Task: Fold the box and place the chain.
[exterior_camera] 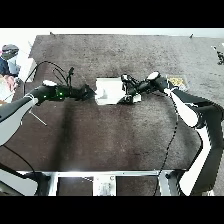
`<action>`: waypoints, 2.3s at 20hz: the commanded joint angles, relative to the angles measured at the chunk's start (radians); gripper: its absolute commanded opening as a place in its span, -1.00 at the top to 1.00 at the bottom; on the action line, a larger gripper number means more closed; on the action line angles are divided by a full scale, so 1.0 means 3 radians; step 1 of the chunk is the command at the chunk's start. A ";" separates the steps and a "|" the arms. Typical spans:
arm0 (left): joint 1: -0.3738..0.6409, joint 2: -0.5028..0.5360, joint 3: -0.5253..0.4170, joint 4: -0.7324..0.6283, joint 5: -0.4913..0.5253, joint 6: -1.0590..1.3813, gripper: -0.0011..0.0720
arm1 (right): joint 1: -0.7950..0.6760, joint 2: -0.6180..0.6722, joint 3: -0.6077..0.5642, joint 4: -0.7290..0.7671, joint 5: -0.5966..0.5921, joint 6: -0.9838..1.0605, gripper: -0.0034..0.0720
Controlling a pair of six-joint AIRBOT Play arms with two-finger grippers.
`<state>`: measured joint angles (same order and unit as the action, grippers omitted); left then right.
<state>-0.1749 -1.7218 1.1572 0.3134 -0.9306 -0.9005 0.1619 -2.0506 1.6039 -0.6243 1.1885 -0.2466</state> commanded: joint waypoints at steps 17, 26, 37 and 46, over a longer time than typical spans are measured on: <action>-0.0645 0.0000 0.0816 0.2323 0.0240 -0.1946 0.17 | 0.0004 -0.0001 -0.0001 0.0000 0.0001 0.0001 -0.03; -0.0801 -0.0004 0.0886 0.2867 0.0240 -0.2499 0.17 | 0.0004 -0.0001 0.0000 0.0000 0.0000 0.0001 -0.03; -0.0853 -0.0018 0.0886 0.2832 0.0375 -0.2588 0.11 | 0.0004 -0.0001 0.0000 0.0000 0.0001 0.0000 -0.03; -0.0900 -0.0093 0.1005 0.3099 0.0177 -0.2865 0.11 | 0.0004 -0.0001 0.0000 0.0000 0.0000 0.0000 -0.03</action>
<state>-0.4431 -1.7351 1.4334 1.2144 -0.8440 -1.7374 0.1623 -2.0506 1.6039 -0.6247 1.1889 -0.2466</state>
